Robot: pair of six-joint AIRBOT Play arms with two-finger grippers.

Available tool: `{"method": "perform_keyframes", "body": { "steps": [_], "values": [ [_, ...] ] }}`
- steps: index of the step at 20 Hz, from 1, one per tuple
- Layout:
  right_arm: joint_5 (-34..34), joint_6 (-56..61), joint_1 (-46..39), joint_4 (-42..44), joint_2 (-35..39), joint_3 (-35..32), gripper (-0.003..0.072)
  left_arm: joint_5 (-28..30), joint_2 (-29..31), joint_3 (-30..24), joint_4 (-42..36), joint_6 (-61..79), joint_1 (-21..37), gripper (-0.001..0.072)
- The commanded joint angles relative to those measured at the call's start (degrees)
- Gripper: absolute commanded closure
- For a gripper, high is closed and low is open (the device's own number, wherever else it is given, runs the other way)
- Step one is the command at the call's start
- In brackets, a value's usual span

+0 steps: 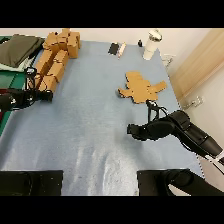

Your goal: Fold the box.

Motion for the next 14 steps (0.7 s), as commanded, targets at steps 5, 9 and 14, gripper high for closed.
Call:
{"method": "perform_keyframes", "body": {
  "steps": [5,9,14],
  "values": [
    [0.0,0.0,0.0,0.6,0.1,0.0,0.0682,-7.1,2.2,0.1,16.2,-12.7,2.2,0.0045],
    [0.0,0.0,0.0,0.9,0.0,0.0,0.0682,-23.3,6.0,0.1,40.2,-30.1,7.4,0.0048],
    [1.6,-0.7,-0.4,0.2,-2.9,1.6,0.0682,-40.3,9.9,0.1,36.3,-32.5,5.9,0.0699]
  ]
}}
